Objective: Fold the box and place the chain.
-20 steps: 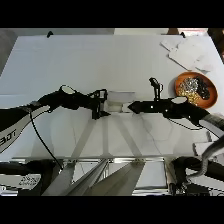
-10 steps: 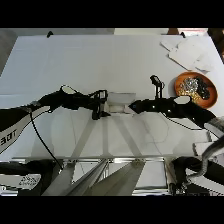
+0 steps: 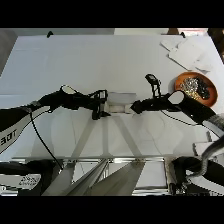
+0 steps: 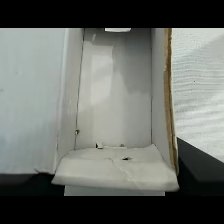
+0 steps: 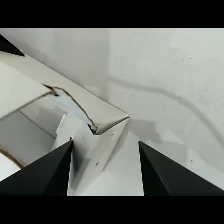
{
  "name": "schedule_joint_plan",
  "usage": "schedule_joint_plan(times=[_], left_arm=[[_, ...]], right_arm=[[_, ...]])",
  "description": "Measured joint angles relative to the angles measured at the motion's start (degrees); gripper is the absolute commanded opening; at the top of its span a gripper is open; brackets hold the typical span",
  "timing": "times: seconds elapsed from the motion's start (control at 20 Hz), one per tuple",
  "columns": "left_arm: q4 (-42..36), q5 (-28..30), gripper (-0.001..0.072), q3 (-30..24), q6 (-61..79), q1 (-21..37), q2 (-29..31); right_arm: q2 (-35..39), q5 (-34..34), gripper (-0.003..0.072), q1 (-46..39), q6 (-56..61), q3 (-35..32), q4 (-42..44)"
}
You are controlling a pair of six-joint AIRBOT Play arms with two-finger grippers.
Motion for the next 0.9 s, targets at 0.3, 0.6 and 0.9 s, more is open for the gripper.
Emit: schedule_joint_plan(times=[0.3, 0.6, 0.9], left_arm=[[0.0, 0.0, 0.0322, 0.0, 0.0, 0.0, 0.0], [0.0, 0.0, 0.0322, 0.0, 0.0, 0.0, 0.0], [0.0, 0.0, 0.0322, 0.0, 0.0, 0.0, 0.0]], right_arm=[[-1.7, 2.5, 0.0401, 6.1, 20.0, 5.2, -18.3], [-3.3, 5.6, 0.0401, 10.3, 32.0, 9.8, -26.3], [-5.5, 9.2, 0.0401, 11.4, 42.1, 11.5, -31.1]])
